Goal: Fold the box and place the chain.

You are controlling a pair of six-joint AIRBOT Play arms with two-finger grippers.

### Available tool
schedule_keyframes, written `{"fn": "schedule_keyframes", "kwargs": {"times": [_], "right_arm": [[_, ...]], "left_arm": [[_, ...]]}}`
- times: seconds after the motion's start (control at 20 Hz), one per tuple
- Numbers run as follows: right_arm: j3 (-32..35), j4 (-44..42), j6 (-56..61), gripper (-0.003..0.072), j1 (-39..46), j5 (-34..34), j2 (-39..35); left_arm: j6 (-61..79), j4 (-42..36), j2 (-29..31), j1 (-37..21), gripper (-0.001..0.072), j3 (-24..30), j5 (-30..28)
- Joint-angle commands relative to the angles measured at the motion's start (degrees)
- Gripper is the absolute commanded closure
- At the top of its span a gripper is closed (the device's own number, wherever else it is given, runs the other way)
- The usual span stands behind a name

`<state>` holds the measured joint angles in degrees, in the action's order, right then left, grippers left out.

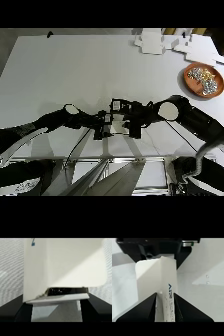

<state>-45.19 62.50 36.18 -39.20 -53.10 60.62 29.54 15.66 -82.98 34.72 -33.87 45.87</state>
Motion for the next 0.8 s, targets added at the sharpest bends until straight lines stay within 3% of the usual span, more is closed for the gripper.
{"fn": "schedule_keyframes", "kwargs": {"times": [0.0, 0.75], "right_arm": [[1.64, 0.50, -0.68, 0.0424, -0.26, 1.75, -0.81], [2.93, 0.83, -3.26, 0.0427, -0.26, 1.92, -0.61]], "left_arm": [[0.00, 0.00, 0.02, 0.00, 0.0501, -0.02, 0.02], [0.00, 0.00, 0.02, 0.00, 0.0501, -0.02, 0.02]]}}
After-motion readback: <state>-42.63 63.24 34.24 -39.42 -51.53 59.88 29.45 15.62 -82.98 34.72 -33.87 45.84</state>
